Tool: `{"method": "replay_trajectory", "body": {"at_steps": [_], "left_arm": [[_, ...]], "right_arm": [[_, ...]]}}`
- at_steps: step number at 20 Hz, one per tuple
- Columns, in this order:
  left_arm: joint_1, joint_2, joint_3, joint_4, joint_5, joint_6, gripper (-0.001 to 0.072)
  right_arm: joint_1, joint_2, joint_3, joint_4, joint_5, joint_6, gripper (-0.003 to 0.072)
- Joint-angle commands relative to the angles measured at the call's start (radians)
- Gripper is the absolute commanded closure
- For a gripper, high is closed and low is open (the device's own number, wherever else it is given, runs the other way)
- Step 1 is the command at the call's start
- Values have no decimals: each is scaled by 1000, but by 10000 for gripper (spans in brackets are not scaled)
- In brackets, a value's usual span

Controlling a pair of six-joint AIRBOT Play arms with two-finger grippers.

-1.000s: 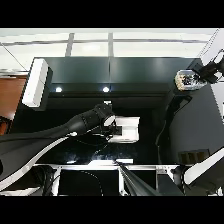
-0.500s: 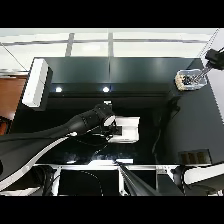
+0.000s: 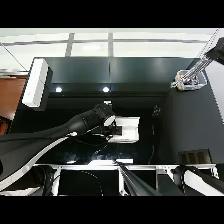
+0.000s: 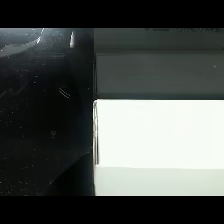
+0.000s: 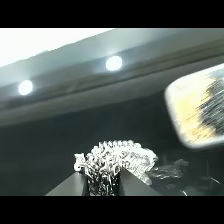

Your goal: Fold the box and place the chain.

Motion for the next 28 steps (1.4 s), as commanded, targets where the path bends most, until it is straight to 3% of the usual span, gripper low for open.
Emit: {"method": "replay_trajectory", "body": {"at_steps": [1,7,9,11,20,28], "left_arm": [[0,0,0,0,3,0,685],[0,0,0,1,3,0,685],[0,0,0,0,3,0,685],[0,0,0,0,3,0,685],[0,0,0,0,3,0,685],[0,-1,0,0,3,0,685]], "right_arm": [[87,222,-153,28,103,-23,683],[236,485,-447,88,217,39,683],[294,503,-521,151,246,39,683],[368,503,-573,220,200,39,683],[696,453,-635,259,-195,128,683],[742,318,-645,107,-154,129,682]]}}
